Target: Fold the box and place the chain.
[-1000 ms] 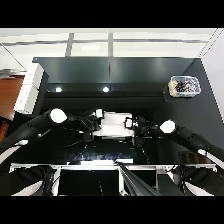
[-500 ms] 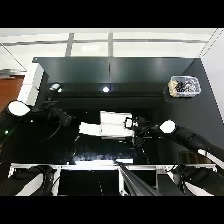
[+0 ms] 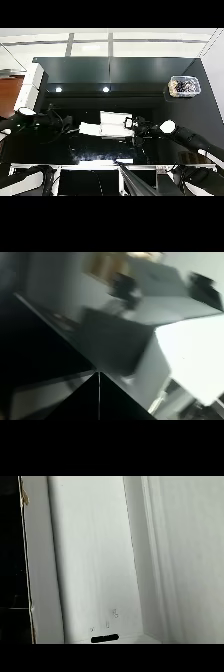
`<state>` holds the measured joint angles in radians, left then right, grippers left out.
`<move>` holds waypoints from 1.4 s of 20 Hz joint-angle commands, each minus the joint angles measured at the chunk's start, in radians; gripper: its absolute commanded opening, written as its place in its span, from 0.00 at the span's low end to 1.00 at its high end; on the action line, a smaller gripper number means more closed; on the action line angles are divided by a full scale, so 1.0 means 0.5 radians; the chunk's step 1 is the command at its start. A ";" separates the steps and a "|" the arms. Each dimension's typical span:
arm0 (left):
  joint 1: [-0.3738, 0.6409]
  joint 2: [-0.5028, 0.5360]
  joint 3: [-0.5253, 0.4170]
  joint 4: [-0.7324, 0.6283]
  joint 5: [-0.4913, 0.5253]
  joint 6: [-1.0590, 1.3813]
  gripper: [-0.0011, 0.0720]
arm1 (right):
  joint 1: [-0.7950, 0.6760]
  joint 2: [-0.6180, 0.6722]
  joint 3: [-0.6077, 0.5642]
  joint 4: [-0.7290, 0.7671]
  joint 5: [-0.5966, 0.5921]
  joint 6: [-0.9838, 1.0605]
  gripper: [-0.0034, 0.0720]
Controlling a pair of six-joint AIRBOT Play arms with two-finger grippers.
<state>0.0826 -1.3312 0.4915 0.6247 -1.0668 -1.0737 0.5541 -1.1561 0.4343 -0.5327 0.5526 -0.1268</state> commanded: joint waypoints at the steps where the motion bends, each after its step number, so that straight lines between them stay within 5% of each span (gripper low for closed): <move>1: -0.229 -0.146 0.005 -0.168 0.066 0.114 0.05 | 0.002 -0.002 -0.001 0.001 0.001 0.001 0.76; 4: -0.386 -0.146 0.021 -0.166 0.082 0.140 0.06 | 0.002 -0.002 -0.001 0.001 0.001 0.001 0.76; 5: -0.398 -0.146 0.035 -0.166 0.064 0.166 0.21 | 0.002 -0.002 -0.001 0.001 0.001 0.001 0.76; 6: -0.401 -0.146 0.056 -0.165 0.054 0.165 0.69 | 0.002 -0.002 -0.001 0.001 0.001 0.001 0.76; 7: -0.396 -0.146 0.084 -0.148 0.020 0.165 0.98 | 0.002 -0.002 -0.001 0.001 0.001 0.001 0.76; 15: -0.457 -0.085 0.306 -0.002 -0.237 0.095 0.98 | 0.002 -0.002 -0.001 0.001 0.001 0.002 0.76; 28: -0.530 -0.085 0.308 -0.125 -0.201 0.099 0.98 | 0.002 -0.002 -0.001 0.001 0.001 0.001 0.75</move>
<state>-0.1818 -1.3743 0.6445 0.5762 -1.1805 -1.0267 0.5541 -1.1561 0.4343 -0.5323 0.5529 -0.1268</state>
